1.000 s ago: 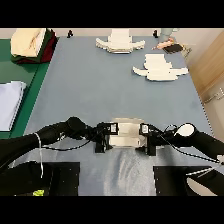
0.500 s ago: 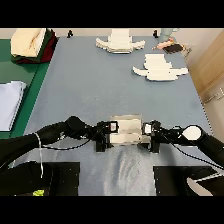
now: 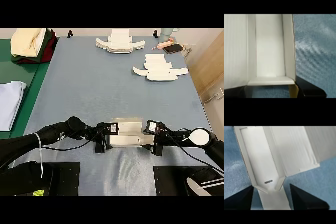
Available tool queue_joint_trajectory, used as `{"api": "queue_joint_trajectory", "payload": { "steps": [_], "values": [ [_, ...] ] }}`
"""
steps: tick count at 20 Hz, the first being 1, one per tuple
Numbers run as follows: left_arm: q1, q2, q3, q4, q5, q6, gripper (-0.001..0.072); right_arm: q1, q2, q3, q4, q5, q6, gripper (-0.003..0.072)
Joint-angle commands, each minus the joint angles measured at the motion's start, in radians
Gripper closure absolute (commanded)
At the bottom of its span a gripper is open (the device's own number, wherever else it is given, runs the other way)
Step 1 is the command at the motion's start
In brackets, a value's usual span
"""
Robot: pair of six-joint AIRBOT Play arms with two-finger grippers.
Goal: Fold the box.
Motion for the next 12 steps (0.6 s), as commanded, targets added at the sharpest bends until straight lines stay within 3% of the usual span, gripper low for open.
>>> {"api": "queue_joint_trajectory", "payload": {
  "steps": [1,5,9,12],
  "values": [
    [0.0,0.0,0.0,-0.004,0.006,-0.002,0.0185,0.0,0.053,0.004,-0.014,0.029,0.119,-0.0027],
    [0.0,0.0,0.0,-0.004,0.006,-0.002,0.0185,0.0,0.154,0.031,-0.011,0.029,0.314,-0.0027],
    [0.0,0.0,0.0,-0.004,0.006,-0.002,0.0185,0.0,0.232,0.036,0.156,0.056,0.804,-0.0027],
    [0.0,0.0,0.0,-0.004,0.006,-0.002,0.0185,0.001,0.235,0.035,0.268,0.152,1.174,-0.0027]
  ]
}}
